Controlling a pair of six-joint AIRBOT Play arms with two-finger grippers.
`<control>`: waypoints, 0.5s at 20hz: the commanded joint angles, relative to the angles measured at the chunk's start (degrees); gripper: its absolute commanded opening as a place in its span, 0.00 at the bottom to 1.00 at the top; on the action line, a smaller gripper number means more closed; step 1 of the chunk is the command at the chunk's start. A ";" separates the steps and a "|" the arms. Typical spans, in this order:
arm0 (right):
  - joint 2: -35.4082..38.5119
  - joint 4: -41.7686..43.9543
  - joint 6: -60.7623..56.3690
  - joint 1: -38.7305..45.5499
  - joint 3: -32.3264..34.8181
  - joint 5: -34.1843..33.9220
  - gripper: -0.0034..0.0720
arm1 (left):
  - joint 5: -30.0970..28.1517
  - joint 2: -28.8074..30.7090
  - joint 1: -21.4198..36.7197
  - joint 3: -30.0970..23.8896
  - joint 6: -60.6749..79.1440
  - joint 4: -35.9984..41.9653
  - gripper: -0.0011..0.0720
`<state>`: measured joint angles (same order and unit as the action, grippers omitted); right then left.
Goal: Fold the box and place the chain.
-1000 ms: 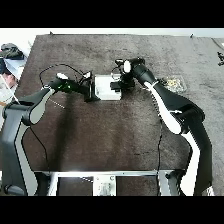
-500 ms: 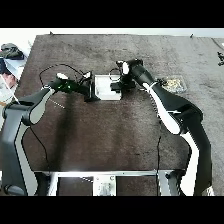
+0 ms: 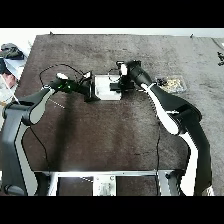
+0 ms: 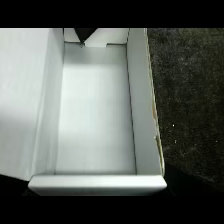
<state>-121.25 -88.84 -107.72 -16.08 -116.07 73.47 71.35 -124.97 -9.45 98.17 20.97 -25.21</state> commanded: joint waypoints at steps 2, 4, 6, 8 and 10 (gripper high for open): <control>-0.02 -0.04 -0.37 -0.26 0.00 -0.22 0.12 | 0.00 -0.04 -0.02 -0.02 0.04 0.00 0.72; -0.02 -1.09 -1.09 -0.57 -0.02 -0.63 0.07 | -0.02 -0.04 -0.02 -0.02 0.04 0.00 0.72; -0.02 -1.60 -1.22 -0.66 -0.02 -0.81 0.07 | 0.00 -0.04 -0.02 -0.02 0.04 0.00 0.72; 0.11 -1.62 -1.20 -0.66 -0.02 -1.38 0.33 | 0.00 -0.04 -0.02 -0.02 0.04 0.00 0.72; 0.68 -1.70 -1.14 -0.66 -0.02 -1.49 0.42 | 0.00 -0.04 -0.02 -0.02 0.04 0.00 0.72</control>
